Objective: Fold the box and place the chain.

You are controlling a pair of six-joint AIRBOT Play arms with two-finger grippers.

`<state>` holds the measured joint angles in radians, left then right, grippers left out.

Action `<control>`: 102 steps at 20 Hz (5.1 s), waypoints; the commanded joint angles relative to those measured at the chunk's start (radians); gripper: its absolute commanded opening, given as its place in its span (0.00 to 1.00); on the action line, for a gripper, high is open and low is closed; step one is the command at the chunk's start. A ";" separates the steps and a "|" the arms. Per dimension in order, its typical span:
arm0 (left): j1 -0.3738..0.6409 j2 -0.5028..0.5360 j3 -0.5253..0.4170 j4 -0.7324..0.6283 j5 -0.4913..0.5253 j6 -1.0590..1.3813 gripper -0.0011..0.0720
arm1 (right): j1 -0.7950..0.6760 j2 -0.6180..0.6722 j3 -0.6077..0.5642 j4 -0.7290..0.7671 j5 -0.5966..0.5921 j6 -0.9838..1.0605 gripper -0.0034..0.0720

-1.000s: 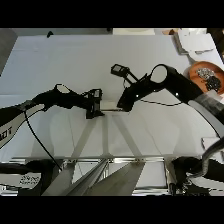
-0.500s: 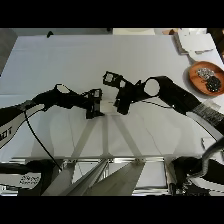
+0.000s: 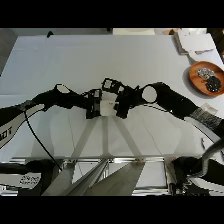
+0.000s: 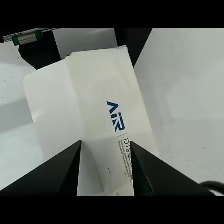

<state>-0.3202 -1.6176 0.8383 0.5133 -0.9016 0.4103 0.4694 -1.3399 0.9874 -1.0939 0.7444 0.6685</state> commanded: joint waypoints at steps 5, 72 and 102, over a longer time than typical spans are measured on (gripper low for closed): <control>0.001 0.000 0.000 0.000 0.000 0.000 0.30 | 0.064 0.024 -0.037 -0.001 -0.109 -0.179 0.67; 0.001 0.000 0.000 0.000 0.000 0.000 0.30 | 0.066 0.147 -0.214 0.104 -0.305 -0.169 0.63; 0.001 0.000 0.000 0.000 0.000 0.000 0.30 | -0.102 0.113 -0.214 0.556 -0.213 0.266 0.06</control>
<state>-0.3202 -1.6173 0.8383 0.5125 -0.9016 0.4072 0.4183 -1.3128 0.7727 -0.5285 0.5323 0.9386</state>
